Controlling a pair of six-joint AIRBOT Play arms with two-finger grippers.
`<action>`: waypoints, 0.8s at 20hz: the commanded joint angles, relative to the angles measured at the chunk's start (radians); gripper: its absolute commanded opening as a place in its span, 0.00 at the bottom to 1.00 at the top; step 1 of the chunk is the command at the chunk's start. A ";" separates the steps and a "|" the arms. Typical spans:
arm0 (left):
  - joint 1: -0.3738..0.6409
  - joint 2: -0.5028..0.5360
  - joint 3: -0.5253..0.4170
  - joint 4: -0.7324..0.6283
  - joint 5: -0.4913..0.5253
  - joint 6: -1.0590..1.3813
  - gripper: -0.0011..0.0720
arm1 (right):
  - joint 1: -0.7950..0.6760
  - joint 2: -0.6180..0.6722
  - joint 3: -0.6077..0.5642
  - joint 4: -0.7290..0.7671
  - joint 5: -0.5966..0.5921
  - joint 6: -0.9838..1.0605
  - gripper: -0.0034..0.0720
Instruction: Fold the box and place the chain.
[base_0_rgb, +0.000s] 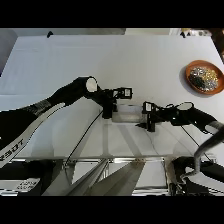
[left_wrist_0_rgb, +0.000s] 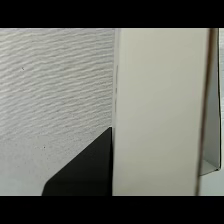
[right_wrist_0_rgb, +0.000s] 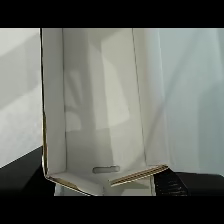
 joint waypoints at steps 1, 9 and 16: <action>0.000 0.000 0.000 0.003 -0.003 0.001 0.03 | -0.003 -0.001 0.001 0.012 -0.005 -0.036 0.73; 0.000 0.000 0.000 0.003 -0.003 0.001 0.03 | -0.003 -0.024 0.001 0.014 -0.005 -0.058 0.57; 0.000 0.000 0.000 0.003 -0.003 0.001 0.03 | -0.003 -0.024 0.001 0.014 -0.005 -0.058 0.47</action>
